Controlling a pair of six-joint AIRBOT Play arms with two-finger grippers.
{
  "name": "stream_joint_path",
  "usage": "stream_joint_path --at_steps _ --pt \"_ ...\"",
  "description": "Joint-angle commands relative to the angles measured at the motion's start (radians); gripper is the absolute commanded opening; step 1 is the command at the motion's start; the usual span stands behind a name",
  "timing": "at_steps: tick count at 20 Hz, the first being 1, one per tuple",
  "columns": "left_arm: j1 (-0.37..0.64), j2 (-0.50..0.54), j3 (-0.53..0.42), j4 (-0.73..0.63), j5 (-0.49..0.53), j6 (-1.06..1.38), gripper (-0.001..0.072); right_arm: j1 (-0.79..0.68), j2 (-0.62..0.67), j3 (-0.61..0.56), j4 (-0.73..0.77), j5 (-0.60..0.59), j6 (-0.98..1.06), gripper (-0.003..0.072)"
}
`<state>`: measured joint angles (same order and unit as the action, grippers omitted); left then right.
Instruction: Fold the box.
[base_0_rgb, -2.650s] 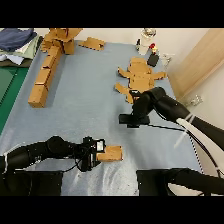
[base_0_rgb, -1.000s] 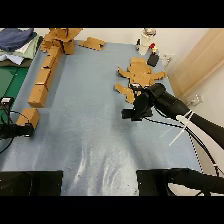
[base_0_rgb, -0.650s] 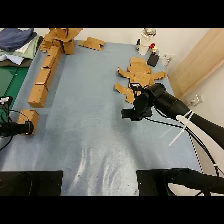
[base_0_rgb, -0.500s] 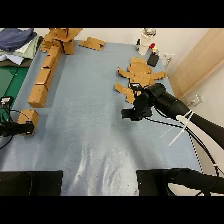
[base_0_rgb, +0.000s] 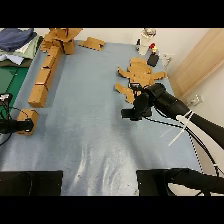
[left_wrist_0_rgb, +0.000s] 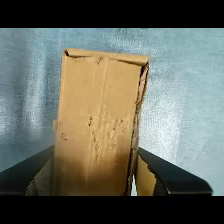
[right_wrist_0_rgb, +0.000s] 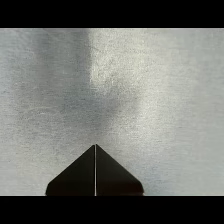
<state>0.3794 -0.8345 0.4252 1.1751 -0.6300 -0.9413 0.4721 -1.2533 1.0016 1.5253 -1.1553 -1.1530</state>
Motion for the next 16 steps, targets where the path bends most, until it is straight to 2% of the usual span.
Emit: stream_joint_path --at_steps 1,5,9,11,13,14,15,16 --pt "0.001 0.000 0.040 0.002 -0.099 0.003 0.0720 0.000 0.001 0.001 0.001 -0.001 0.000 0.0003" --pt "0.002 0.000 0.133 0.033 -0.262 -0.028 0.0720 0.000 0.001 0.001 0.011 -0.002 0.000 0.0003" --pt "0.002 0.000 0.282 0.194 -0.454 -0.106 0.0720 0.000 0.001 0.001 0.021 -0.013 -0.012 0.0003" --pt "-0.005 0.005 0.351 0.167 -0.513 -0.153 0.0720 0.000 0.001 0.001 0.027 -0.013 -0.012 0.0003" --pt "-0.041 0.018 0.417 0.045 -0.575 -0.158 0.0720 0.000 0.000 0.001 0.041 -0.013 -0.011 0.0003" --pt "-0.071 0.027 0.442 -0.045 -0.587 -0.158 0.0666 0.000 0.000 0.001 0.058 -0.008 -0.012 0.0003" --pt "-0.107 0.034 0.457 -0.127 -0.587 -0.156 0.0313 0.000 0.000 0.001 0.074 -0.003 -0.012 0.0003" --pt "-0.159 0.037 0.470 -0.185 -0.578 -0.148 0.0015 0.001 0.000 0.001 0.091 0.004 -0.012 0.0004"
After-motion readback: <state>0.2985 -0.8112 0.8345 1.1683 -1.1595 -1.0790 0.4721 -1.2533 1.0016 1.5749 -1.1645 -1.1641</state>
